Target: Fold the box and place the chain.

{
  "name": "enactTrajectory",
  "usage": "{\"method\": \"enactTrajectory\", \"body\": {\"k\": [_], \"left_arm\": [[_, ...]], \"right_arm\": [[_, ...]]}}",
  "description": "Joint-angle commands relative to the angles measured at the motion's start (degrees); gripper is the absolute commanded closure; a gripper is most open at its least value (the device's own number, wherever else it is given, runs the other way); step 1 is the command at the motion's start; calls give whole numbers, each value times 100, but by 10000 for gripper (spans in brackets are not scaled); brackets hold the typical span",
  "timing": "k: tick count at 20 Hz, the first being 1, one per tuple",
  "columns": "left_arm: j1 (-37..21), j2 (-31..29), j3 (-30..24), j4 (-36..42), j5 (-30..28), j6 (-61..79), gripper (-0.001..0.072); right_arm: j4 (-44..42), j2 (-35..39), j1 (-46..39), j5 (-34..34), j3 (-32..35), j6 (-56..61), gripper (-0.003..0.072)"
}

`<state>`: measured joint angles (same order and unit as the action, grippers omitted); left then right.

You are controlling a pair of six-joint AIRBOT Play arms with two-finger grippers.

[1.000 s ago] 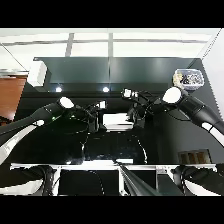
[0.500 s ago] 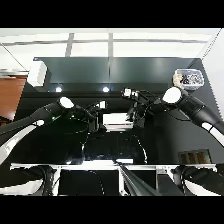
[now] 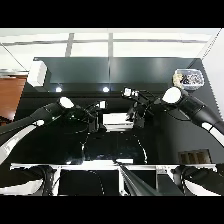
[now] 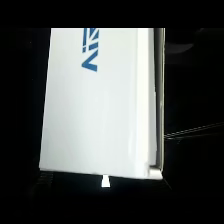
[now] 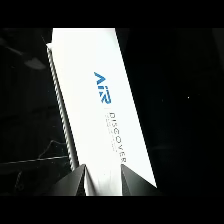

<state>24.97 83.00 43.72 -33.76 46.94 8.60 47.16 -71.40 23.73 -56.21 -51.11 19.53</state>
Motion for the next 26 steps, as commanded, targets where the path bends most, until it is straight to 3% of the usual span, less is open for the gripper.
{"method": "enactTrajectory", "body": {"k": [1,11,13,26], "left_arm": [[0,4,4,-2,2,0,323],[0,4,4,-2,2,0,323],[0,4,4,-2,2,0,323],[0,4,4,-2,2,0,323]], "right_arm": [[11,-2,2,11,2,20,448],[-4,-39,2,-42,79,39,445],[-20,-37,4,-55,79,98,364],[31,-177,142,-157,85,238,367]]}}
